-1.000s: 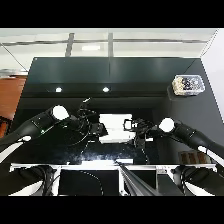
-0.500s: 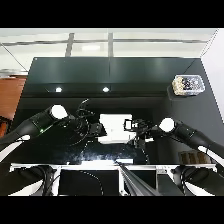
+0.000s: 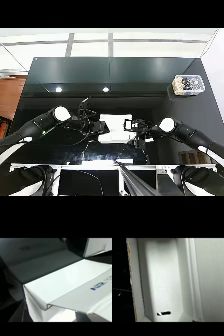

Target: Fold the box and place the chain.

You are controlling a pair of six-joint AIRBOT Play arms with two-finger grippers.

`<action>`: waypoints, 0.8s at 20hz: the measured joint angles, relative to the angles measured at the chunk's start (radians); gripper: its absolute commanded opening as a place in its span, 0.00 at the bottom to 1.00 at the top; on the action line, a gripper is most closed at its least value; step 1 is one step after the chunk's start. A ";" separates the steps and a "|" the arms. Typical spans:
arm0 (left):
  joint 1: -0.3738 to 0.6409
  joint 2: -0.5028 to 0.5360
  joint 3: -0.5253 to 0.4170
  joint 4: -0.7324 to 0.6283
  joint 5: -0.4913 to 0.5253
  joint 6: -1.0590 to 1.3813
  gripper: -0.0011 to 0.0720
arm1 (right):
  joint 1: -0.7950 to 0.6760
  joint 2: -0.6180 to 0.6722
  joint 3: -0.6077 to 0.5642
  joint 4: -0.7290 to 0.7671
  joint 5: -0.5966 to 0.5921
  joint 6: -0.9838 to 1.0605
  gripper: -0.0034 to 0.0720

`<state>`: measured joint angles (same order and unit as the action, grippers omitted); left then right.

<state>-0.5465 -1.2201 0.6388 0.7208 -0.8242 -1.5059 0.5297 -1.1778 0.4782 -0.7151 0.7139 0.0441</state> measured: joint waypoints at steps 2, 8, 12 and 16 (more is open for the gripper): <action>-0.004 -0.001 0.000 0.001 0.008 -0.003 0.96 | 0.000 0.000 0.000 0.000 0.000 0.000 0.22; -0.008 -0.018 0.000 0.001 0.025 -0.010 0.96 | 0.000 0.000 0.000 0.000 0.000 0.000 0.22; -0.008 -0.028 0.000 0.005 0.031 -0.010 0.96 | 0.000 0.000 0.000 0.000 0.000 0.000 0.22; -0.008 -0.031 0.000 0.006 0.037 -0.010 0.96 | 0.000 0.000 0.000 0.000 0.000 0.000 0.22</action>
